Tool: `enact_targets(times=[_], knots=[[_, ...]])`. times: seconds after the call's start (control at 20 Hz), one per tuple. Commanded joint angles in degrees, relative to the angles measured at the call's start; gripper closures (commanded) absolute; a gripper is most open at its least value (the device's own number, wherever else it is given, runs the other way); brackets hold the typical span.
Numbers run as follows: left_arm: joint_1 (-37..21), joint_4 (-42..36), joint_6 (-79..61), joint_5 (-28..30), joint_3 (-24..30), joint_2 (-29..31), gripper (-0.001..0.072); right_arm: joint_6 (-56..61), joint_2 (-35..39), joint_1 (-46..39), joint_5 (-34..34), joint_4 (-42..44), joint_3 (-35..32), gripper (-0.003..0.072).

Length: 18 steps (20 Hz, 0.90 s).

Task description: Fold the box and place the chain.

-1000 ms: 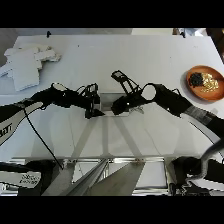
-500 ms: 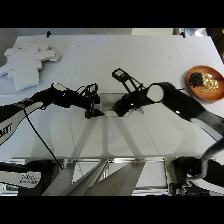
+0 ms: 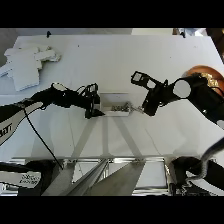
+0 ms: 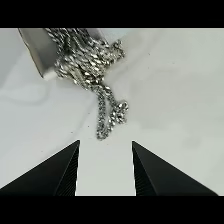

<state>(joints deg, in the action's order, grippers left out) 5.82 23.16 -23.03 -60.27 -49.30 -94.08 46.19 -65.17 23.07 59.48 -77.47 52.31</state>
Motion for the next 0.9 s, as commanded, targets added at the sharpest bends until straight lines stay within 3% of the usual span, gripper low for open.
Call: enact_targets(times=[0.0, 0.35, 0.8, 0.85], knots=[[0.0, 0.0, 0.0, 0.0, 0.0, 0.0, 0.0356, -14.9, -4.0, -3.1, -4.0, 5.7, -1.7, 0.0321], [0.0, 0.0, 0.0, 0.0, 0.0, 0.0, 0.0356, -37.4, -17.9, -6.2, -7.6, 22.8, -1.7, 0.0321], [0.0, 0.0, 0.0, 0.0, 0.0, 0.0, 0.0356, -49.1, -23.0, -6.2, -7.8, 34.2, -1.7, 0.0322], [0.0, 0.0, 0.0, 0.0, 0.0, 0.0, 0.0356, -49.1, -23.4, -6.2, -7.6, 34.2, -1.7, 0.0364]])
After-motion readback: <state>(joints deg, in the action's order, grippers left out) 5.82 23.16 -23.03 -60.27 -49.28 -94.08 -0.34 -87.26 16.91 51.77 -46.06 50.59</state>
